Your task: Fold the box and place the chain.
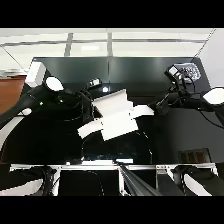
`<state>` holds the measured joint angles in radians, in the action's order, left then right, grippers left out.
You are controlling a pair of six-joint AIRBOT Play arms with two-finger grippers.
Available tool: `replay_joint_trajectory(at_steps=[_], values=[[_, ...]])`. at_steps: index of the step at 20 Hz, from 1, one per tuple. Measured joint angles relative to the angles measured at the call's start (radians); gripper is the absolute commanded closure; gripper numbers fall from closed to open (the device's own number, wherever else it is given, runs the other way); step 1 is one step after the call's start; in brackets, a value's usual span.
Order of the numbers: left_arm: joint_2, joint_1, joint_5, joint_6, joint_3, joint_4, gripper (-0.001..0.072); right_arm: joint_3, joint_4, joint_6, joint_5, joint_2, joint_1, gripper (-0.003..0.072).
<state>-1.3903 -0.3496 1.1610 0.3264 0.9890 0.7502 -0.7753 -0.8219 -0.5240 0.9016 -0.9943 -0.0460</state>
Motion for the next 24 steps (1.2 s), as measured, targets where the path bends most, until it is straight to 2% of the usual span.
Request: replay_joint_trajectory(at_steps=[6, 11, 16, 17, 19, 24], values=[[-0.002, -0.063, -0.165, -0.22, -0.021, 0.05, 0.0688, -0.013, -0.039, -0.014, 0.018, 0.0, 0.002, 0.0015], [-0.041, -0.113, -0.235, -0.37, -0.026, 0.072, 0.0685, 0.015, -0.042, 0.095, 0.14, 0.0, -0.003, 0.0015], [-0.095, -0.133, -0.236, -0.355, -0.025, 0.081, 0.0685, 0.123, -0.039, 0.185, 0.145, -0.002, -0.077, 0.0012], [-0.099, -0.134, -0.237, -0.348, -0.024, 0.085, 0.0685, 0.145, -0.037, 0.201, 0.132, -0.002, -0.1, -0.0033], [-0.105, -0.135, -0.238, -0.338, -0.023, 0.097, 0.0685, 0.182, -0.039, 0.232, 0.101, -0.002, -0.151, -0.0033], [-0.11, -0.137, -0.244, -0.328, -0.021, 0.112, 0.0685, 0.215, -0.055, 0.299, 0.037, -0.003, -0.24, -0.0029]])
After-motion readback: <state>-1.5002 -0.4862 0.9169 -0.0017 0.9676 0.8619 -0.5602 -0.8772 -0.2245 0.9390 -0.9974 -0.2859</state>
